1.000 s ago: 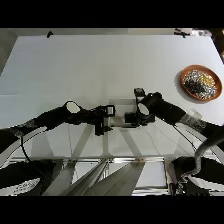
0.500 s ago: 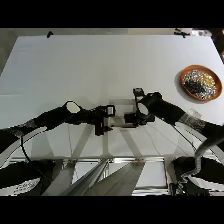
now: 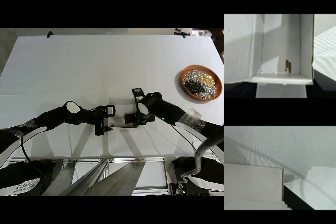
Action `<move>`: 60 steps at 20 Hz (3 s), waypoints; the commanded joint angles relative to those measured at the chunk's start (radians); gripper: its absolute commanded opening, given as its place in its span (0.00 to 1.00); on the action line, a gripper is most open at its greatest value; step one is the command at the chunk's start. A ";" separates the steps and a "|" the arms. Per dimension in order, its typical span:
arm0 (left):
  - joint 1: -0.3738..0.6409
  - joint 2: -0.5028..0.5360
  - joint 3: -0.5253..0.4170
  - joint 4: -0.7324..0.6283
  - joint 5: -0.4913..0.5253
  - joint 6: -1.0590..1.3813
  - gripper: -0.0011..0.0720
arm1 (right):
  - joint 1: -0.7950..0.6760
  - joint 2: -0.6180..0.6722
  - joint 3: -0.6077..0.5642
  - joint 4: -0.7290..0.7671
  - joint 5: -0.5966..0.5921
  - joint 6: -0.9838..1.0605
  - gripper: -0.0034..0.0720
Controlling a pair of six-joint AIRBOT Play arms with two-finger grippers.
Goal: Fold the box and place the chain.
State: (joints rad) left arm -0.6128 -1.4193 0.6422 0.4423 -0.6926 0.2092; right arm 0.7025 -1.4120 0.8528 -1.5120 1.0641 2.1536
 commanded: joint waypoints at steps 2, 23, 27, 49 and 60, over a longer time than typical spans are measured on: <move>0.000 0.001 0.000 0.000 0.000 0.000 0.52 | 0.000 0.020 0.001 -0.008 0.027 -0.019 0.42; 0.000 0.001 0.000 0.000 0.000 0.000 0.52 | -0.457 0.511 0.001 -0.203 0.030 -0.358 0.79; 0.000 0.001 0.000 0.000 0.000 0.000 0.52 | -0.828 0.478 0.002 -0.211 -0.328 -0.423 0.74; 0.000 0.001 0.000 0.000 0.000 0.000 0.52 | -1.112 -0.238 0.303 -0.028 -0.315 -0.584 0.65; 0.000 0.001 0.000 0.000 0.000 0.000 0.52 | -1.112 -0.107 0.303 -0.028 -0.301 -0.593 0.06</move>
State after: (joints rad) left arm -0.6128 -1.4189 0.6422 0.4419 -0.6918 0.2096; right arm -0.4091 -1.5772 1.1545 -1.5368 0.7799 1.5658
